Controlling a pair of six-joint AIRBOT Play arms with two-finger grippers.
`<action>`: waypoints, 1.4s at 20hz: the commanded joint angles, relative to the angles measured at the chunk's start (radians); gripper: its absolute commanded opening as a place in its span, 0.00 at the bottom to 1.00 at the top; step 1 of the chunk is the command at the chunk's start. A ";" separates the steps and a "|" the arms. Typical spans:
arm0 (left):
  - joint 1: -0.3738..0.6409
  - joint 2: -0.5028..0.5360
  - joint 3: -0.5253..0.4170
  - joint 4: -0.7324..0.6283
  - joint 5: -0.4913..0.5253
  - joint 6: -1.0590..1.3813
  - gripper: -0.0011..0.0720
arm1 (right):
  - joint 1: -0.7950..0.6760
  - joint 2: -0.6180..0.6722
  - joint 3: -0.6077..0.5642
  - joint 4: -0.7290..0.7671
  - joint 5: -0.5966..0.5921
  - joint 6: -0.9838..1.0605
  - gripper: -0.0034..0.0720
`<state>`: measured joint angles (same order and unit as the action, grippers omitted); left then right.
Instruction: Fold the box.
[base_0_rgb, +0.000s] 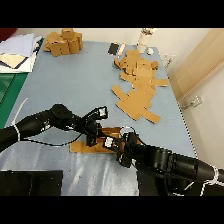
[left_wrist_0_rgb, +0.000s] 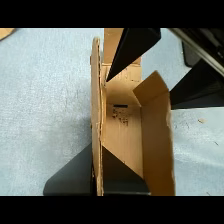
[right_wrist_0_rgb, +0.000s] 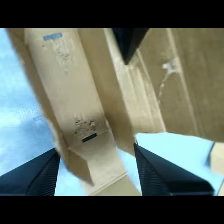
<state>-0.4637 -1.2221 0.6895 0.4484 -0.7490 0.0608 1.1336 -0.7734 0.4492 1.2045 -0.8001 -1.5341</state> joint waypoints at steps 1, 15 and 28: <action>0.000 0.000 0.001 0.000 -0.002 0.000 0.03 | -0.067 0.028 -0.026 0.049 0.084 -0.146 1.00; 0.000 0.000 0.001 0.000 -0.002 0.000 0.03 | -0.417 -0.025 -0.027 0.728 0.098 -0.999 1.00; 0.000 0.000 0.001 0.000 -0.002 0.000 0.03 | -0.544 -0.153 -0.012 0.921 0.099 -1.268 0.99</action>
<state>-0.4637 -1.2221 0.6895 0.4484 -0.7517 0.0608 0.5938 -0.9154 0.4358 2.1212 -0.7361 -2.7827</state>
